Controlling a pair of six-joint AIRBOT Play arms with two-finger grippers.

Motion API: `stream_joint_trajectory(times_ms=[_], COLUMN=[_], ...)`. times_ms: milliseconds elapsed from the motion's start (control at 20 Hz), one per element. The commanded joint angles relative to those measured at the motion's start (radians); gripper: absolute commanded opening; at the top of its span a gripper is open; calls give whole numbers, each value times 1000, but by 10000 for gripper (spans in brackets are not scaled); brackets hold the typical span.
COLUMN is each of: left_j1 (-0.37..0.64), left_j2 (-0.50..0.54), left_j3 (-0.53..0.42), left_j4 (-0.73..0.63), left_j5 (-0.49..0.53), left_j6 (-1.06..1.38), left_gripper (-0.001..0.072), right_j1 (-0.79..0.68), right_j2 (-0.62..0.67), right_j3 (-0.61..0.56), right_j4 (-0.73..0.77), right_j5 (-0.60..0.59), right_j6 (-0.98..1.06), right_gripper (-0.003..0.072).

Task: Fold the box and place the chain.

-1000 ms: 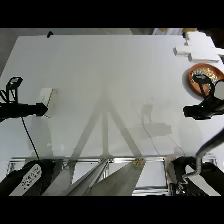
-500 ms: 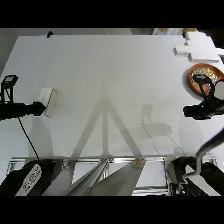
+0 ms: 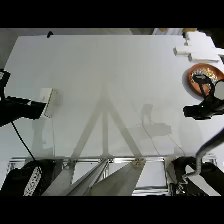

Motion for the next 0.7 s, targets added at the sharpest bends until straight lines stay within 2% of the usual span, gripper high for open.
stream_joint_trajectory(times_ms=[0, 650], left_j1=[-42, -42], left_j2=[23, 23], left_j3=[0, 0], left_j4=[23, 23], left_j5=[-4, -2], left_j6=[-2, -69], left_gripper=[690, 690], right_j1=[0, -1], right_j2=[1, 1], right_j3=[1, 1], right_j4=[0, 0], right_j5=[0, 0], right_j6=[0, 0], right_gripper=[18, 18])
